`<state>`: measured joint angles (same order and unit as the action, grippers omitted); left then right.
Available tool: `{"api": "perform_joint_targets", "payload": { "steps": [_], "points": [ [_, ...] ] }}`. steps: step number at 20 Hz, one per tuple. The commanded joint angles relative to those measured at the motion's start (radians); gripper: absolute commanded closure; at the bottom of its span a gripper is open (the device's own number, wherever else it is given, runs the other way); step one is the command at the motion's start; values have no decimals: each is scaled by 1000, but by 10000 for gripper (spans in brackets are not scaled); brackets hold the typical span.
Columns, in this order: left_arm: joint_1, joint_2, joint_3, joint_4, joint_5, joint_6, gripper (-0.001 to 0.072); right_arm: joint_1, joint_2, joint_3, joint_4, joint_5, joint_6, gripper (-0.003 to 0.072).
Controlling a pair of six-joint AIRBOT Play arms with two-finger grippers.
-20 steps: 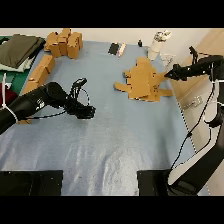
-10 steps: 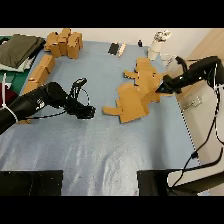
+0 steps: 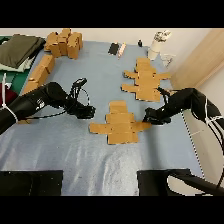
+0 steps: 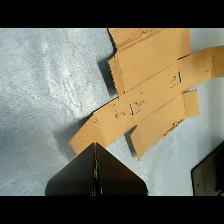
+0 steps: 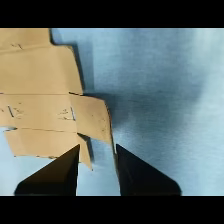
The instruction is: Fold the box.
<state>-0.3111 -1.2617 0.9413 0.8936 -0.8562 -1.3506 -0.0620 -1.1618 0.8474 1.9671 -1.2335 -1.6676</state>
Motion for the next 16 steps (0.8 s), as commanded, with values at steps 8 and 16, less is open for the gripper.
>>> {"api": "perform_joint_targets", "payload": {
  "steps": [8,16],
  "points": [
    [0,0,1,0,0,0,698,16,-185,7,100,76,-246,425],
    [0,0,1,0,1,0,698,17,-185,22,170,11,-335,546]
  ]
}}
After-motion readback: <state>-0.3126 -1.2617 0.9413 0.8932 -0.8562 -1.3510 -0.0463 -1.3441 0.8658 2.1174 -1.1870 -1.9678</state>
